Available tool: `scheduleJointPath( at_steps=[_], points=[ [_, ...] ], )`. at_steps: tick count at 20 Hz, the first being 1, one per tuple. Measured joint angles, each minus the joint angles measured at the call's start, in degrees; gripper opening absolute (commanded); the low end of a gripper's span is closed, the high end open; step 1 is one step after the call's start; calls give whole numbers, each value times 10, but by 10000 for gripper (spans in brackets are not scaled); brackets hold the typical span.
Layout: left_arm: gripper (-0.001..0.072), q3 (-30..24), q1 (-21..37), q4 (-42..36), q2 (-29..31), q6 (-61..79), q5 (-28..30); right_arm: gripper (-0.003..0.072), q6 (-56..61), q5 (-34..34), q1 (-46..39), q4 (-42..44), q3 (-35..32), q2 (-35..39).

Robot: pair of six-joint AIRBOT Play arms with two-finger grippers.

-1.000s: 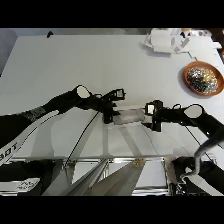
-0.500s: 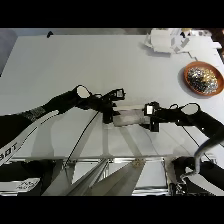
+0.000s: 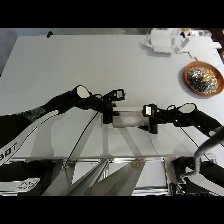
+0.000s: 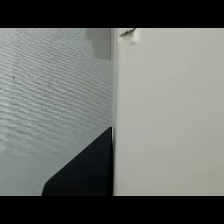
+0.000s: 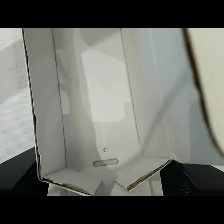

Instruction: Fold the box and place the chain.

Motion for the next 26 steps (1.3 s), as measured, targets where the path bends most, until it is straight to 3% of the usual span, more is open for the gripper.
scheduleJointPath(
  at_steps=[3, 5, 12, 15, 17, 20, 22, 24, 26],
  points=[
    [10, 0, 0, 1, 0, 0, -1, 622, -1, 2, 7, 0, 0, -5],
    [10, 0, 0, 1, 0, 0, -1, 531, -2, 3, 8, 0, 0, -6],
    [10, 0, 0, 0, 0, -1, 1, 522, -3, 2, 9, 1, 0, -8],
    [10, 0, 0, 0, 0, -1, 1, 409, -3, 0, 9, 1, 0, -8],
    [10, 0, 0, 0, 0, -1, 2, 406, -3, -2, 9, 1, 0, -8],
    [10, 0, 0, 0, 0, -1, 2, 336, -3, -4, 9, 1, 0, -8],
    [10, 0, 0, 0, 0, -1, 2, 349, -3, -5, 9, 1, 0, -8],
    [10, 0, 0, 0, 0, -1, 2, 416, -3, -5, 9, 1, 0, -11],
    [10, 0, 0, 0, 0, -1, 2, 417, -6, -6, 9, 3, 0, -16]
  ],
)
